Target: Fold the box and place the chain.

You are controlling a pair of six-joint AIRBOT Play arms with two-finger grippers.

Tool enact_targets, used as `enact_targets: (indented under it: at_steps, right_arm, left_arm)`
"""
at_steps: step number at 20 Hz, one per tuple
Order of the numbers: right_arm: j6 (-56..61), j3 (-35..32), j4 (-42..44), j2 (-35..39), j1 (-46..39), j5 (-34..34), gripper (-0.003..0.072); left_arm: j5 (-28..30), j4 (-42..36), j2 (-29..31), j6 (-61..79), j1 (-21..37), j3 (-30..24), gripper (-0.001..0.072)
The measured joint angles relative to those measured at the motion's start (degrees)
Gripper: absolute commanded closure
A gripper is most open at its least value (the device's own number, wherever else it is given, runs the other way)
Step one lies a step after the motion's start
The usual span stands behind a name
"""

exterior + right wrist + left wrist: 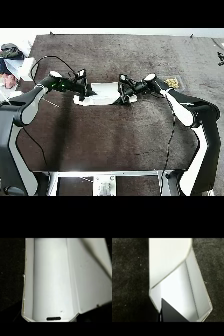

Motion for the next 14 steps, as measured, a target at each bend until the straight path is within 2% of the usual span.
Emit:
enact_targets:
  at_steps: [14]
  right_arm:
    - [0.02,0.00,-0.94,0.00,0.00,0.00,0.0348]
  left_arm:
    - [0.07,0.00,0.00,0.00,0.00,0.00,0.0697]
